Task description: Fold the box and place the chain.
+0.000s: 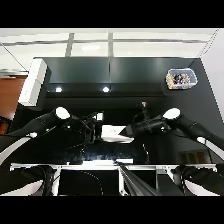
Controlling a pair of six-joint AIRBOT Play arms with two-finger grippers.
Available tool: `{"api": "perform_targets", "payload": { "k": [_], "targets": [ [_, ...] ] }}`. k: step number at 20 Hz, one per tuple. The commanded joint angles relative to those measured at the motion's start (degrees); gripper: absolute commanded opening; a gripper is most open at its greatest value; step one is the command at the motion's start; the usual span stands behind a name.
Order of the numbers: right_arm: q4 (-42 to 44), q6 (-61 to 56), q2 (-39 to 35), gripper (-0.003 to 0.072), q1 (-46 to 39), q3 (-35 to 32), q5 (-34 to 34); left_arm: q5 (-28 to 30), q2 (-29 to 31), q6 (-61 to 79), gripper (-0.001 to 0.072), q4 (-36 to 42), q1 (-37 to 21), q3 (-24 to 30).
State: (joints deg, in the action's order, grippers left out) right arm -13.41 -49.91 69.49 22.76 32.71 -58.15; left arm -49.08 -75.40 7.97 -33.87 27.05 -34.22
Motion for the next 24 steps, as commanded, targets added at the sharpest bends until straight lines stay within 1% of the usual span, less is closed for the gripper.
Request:
{"api": "perform_targets", "payload": {
  "k": [1, 3, 6, 7, 9, 10, 12, 13, 15, 16, 19, 20, 22, 24],
  "targets": [
    [-4.55, -0.74, -7.17, 0.0013, -6.16, 3.80, -5.16, -0.66, 0.83, -1.79, 0.0470, -4.57, -0.04, -0.72],
    [-10.95, -4.57, -12.48, 0.0013, -11.82, 5.75, -6.27, -0.66, 2.38, -6.58, 0.0704, -7.82, -0.42, -1.95],
    [-17.49, -7.58, -18.60, 0.0013, -20.59, 6.23, -8.68, -1.57, 7.19, -12.41, 0.0710, -13.90, -1.60, -2.43],
    [-19.34, -8.24, -19.67, 0.0014, -22.93, 6.21, -10.32, -3.15, 9.22, -14.27, 0.0710, -15.72, -2.23, -2.43],
    [-22.14, -8.83, -20.44, 0.0014, -26.77, 6.21, -13.84, -8.92, 13.51, -18.03, 0.0710, -19.37, -2.97, -2.43],
    [-23.12, -8.83, -20.44, 0.0014, -28.02, 6.21, -14.88, -10.45, 15.37, -20.37, 0.0711, -20.11, -2.95, -2.43],
    [-24.92, -8.81, -20.44, 0.0014, -28.48, 6.19, -14.69, -10.21, 17.75, -21.97, 0.0710, -16.85, -2.40, -3.04],
    [-25.00, -8.81, -20.44, 0.0014, -28.48, 6.19, -14.38, -9.42, 17.75, -21.94, 0.0710, -15.67, -1.55, -4.09],
    [-25.00, -8.83, -20.44, 0.0014, -28.48, 6.21, -13.09, -7.37, 15.37, -21.94, 0.0709, -15.08, 1.53, -7.50],
    [-25.27, -9.60, -20.44, 0.0014, -28.48, 6.21, -11.28, -6.86, 12.85, -21.88, 0.0709, -15.13, 3.43, -9.84],
    [-30.47, -17.07, -20.44, 0.0014, -28.48, 6.21, -3.26, -5.92, 4.28, -20.11, 0.0709, -15.08, 8.39, -17.31],
    [-32.85, -18.73, -20.44, 0.0014, -28.50, 6.21, -2.27, -5.77, 1.40, -20.17, 0.0709, -14.78, 9.44, -19.43],
    [-35.41, -19.80, -20.44, 0.0014, -28.48, 6.21, -2.38, -5.86, -3.10, -20.20, 0.0709, -14.62, 10.25, -22.08],
    [-35.30, -19.80, -20.44, 0.0014, -28.48, 6.21, -2.62, -6.64, -5.16, -20.44, 0.0709, -14.38, 10.36, -23.45]
  ]
}}
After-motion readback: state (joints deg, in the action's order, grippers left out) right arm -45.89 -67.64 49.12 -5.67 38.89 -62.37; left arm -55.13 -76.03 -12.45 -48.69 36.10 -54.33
